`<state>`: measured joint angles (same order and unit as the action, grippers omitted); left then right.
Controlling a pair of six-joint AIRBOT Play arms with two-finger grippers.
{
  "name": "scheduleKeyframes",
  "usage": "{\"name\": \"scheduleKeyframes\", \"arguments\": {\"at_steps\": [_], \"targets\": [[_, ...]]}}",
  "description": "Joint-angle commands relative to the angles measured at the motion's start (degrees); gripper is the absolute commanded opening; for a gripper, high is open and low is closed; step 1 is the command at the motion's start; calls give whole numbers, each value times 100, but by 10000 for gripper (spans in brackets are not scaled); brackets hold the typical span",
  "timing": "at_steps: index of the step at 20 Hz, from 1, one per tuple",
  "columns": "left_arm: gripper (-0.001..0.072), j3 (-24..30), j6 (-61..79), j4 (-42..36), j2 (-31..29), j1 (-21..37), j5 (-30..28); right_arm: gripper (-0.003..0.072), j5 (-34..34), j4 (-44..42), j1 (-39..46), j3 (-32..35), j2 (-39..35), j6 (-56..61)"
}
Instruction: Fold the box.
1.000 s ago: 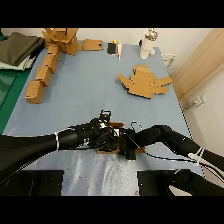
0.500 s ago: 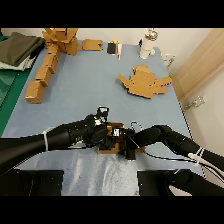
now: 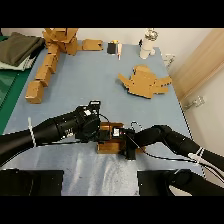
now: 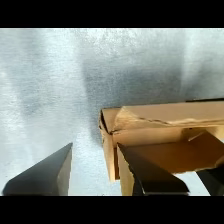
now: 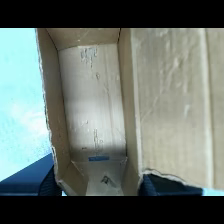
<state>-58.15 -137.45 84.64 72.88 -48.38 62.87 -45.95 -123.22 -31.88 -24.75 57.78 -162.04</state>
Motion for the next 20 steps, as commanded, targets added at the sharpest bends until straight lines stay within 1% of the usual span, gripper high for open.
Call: {"name": "scheduleKeyframes", "arguments": {"at_steps": [1,4,11,16,17,18,20], "targets": [[405,0,4,-24,-20,61,9,501,0,-2,-2,-4,2,2],[404,0,9,-125,-20,61,17,501,2,-2,-2,-4,2,2],[404,0,13,-127,-199,61,52,501,2,-2,-2,-4,2,2],[402,0,11,-90,-203,63,50,501,2,-2,-2,-4,2,2],[242,0,11,-74,-205,63,50,501,2,-2,-2,-4,2,2],[7,0,52,-48,-214,63,42,501,2,0,-2,-4,2,2],[11,0,184,-42,-260,61,149,501,2,-2,-2,-4,2,2]]}}
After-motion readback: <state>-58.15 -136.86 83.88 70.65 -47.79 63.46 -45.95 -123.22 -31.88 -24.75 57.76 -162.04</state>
